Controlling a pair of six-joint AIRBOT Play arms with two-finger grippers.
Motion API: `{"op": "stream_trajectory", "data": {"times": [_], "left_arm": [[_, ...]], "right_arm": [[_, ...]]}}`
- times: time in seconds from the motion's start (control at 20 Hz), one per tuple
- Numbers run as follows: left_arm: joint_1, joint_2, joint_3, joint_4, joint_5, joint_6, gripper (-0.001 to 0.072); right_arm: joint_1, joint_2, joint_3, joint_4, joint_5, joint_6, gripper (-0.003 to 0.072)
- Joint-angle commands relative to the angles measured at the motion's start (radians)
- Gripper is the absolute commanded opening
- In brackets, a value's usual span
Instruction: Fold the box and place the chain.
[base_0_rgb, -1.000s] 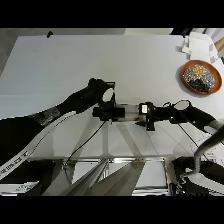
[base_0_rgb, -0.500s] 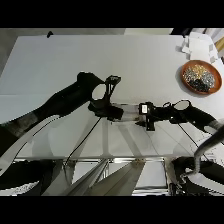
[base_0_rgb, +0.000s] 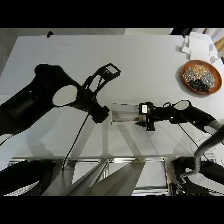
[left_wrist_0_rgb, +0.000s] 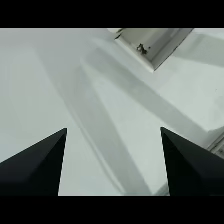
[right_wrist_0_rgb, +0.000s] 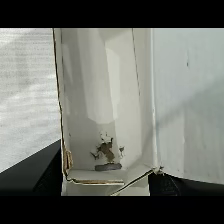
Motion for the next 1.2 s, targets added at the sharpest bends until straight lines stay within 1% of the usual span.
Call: {"op": "stream_trajectory", "data": {"times": [0.0,0.1,0.15,0.2,0.3,0.4,0.5,0.6,0.7,0.8,1.0,1.15], "left_arm": [[0.000,0.067,-0.111,-0.061,0.068,0.308,0.0638],[0.027,0.079,-0.207,-0.179,0.105,0.460,0.0632],[0.053,0.086,-0.261,-0.223,0.138,0.526,0.0632],[0.074,0.092,-0.308,-0.238,0.170,0.578,0.0633],[0.122,0.098,-0.375,-0.263,0.217,0.693,0.0636],[0.193,0.099,-0.417,-0.336,0.242,0.873,0.0645],[0.268,0.097,-0.446,-0.478,0.269,1.131,0.0696],[0.331,0.084,-0.457,-0.636,0.272,1.388,0.0696],[0.375,0.046,-0.457,-0.742,0.274,1.527,0.0697],[0.393,-0.002,-0.457,-0.765,0.274,1.572,0.0697],[0.392,-0.111,-0.457,-0.767,0.293,1.631,0.0697],[0.391,-0.167,-0.457,-0.789,0.315,1.643,0.0697]], "right_arm": [[0.000,0.000,0.001,0.000,0.000,0.000,0.0401],[0.000,0.000,0.001,0.000,0.000,0.000,0.0401],[0.000,0.000,0.001,0.000,-0.001,0.000,0.0401],[0.000,0.000,0.001,0.000,0.000,0.000,0.0401],[0.000,0.000,0.001,0.000,0.000,0.000,0.0401],[0.000,0.000,0.001,0.000,0.000,0.000,0.0401],[0.000,0.000,0.001,0.000,0.000,0.000,0.0401],[0.000,0.000,0.001,0.000,0.000,0.000,0.0401],[0.000,0.000,0.001,0.000,0.000,0.000,0.0401],[0.000,0.000,0.001,0.000,0.000,0.000,0.0401],[0.000,0.000,0.001,0.000,0.000,0.000,0.0401],[0.000,0.000,0.001,0.000,0.000,0.000,0.0401]]}}
